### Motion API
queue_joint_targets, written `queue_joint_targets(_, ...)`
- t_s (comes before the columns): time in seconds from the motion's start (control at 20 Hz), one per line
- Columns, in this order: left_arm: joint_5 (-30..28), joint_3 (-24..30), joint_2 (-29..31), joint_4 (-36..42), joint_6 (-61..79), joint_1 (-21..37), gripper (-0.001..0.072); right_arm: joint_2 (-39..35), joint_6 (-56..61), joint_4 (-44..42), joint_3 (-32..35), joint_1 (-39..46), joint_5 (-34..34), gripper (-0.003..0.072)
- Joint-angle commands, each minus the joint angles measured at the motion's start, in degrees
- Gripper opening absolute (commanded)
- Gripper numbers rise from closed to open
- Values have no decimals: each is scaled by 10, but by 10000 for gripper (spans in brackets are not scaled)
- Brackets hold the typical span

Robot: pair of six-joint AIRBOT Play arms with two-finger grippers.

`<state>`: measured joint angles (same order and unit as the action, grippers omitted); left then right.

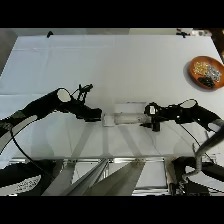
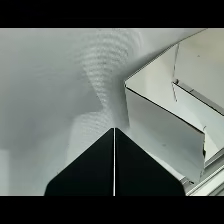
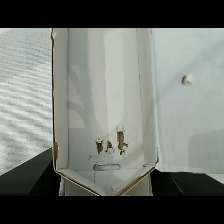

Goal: Fold the box and place the chain.

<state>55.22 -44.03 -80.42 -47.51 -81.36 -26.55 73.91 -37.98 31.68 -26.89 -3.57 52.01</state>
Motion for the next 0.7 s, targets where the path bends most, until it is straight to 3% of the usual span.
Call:
queue_joint_targets(0.0, -1, 0, -16, 11, 21, -12, 7, 0, 0, 0, 0, 0, 0, 461)
queue_joint_targets(0.65, 24, 0, -16, 176, 201, -17, 8, 0, 0, 0, 0, 0, 0, 461)
